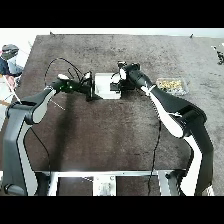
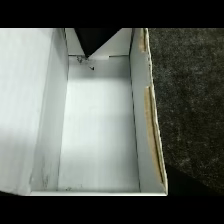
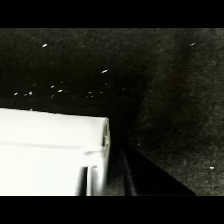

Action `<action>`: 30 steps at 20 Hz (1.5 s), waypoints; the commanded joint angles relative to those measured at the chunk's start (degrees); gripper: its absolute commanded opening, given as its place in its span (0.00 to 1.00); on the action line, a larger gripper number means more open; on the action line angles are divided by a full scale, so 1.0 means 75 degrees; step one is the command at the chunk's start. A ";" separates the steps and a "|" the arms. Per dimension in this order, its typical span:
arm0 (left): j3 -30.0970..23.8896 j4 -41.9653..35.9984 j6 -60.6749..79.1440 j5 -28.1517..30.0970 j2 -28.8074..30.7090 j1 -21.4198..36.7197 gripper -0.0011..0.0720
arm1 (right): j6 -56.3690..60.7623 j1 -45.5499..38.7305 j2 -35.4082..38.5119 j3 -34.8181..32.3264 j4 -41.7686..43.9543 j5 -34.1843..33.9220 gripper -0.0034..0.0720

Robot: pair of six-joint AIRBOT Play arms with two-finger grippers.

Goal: Fold the box and place the chain.

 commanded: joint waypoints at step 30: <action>-0.0003 0.0006 -0.0015 0.0009 0.0006 0.0003 0.26 | 0.0262 0.0000 0.0143 0.0009 0.0012 -0.0067 0.67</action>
